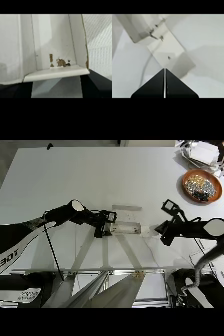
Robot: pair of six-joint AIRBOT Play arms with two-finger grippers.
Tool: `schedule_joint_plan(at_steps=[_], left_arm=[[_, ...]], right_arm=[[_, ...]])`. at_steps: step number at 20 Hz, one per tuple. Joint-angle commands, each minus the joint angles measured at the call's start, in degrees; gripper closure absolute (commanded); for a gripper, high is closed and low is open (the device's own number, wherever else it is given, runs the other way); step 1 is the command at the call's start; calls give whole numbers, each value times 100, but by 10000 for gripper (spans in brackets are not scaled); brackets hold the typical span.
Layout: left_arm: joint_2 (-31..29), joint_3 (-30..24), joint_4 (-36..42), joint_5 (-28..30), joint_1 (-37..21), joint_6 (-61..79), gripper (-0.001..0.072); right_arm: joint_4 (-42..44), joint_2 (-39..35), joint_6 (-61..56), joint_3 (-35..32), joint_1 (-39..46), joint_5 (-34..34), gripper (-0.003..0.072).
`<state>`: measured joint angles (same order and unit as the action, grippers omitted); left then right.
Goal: Fold the box and place the chain.
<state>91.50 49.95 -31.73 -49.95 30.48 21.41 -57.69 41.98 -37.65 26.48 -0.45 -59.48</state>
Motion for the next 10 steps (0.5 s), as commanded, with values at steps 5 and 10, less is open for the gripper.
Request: schedule_joint_plan(at_steps=[5, 10], left_arm=[[-4, 4, -4, -2, -2, 2, 434], [-4, 4, -4, 0, -2, 2, 434]], right_arm=[[-1073, 461, -2855, -4, 839, 247, 672], [-258, 1644, -2610, -4, 605, 435, 672]])
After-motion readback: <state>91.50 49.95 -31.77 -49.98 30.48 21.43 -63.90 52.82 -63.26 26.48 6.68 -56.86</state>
